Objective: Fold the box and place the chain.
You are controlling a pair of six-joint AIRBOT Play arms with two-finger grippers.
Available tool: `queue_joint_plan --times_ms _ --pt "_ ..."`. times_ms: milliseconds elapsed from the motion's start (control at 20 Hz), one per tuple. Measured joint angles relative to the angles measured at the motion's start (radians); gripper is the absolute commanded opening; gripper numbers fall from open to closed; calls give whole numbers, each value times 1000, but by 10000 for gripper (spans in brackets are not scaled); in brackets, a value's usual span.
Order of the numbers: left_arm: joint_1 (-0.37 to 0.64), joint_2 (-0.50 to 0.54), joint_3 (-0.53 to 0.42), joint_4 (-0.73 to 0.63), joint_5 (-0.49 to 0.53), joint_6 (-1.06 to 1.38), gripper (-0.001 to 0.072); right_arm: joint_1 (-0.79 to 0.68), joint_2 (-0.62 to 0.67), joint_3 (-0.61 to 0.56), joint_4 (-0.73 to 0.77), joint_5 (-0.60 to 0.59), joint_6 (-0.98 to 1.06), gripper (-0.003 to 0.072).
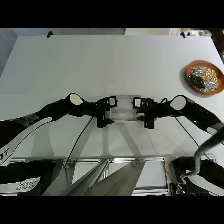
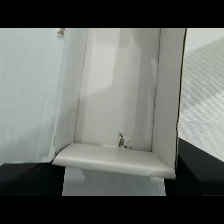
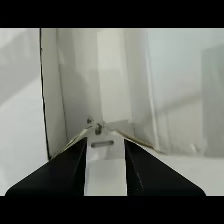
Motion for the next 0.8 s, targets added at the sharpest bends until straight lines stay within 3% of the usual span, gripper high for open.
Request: queue_joint_plan --times_ms 150,600,800 --pt "0 0 0 -3 3 -6 393 -58 64 0 -40 11 195 18" --pt "0 0 0 0 0 1 393 -332 171 -6 -223 6 947 18" --pt "0 0 0 0 0 1 393 -336 108 -23 -217 34 1087 18"
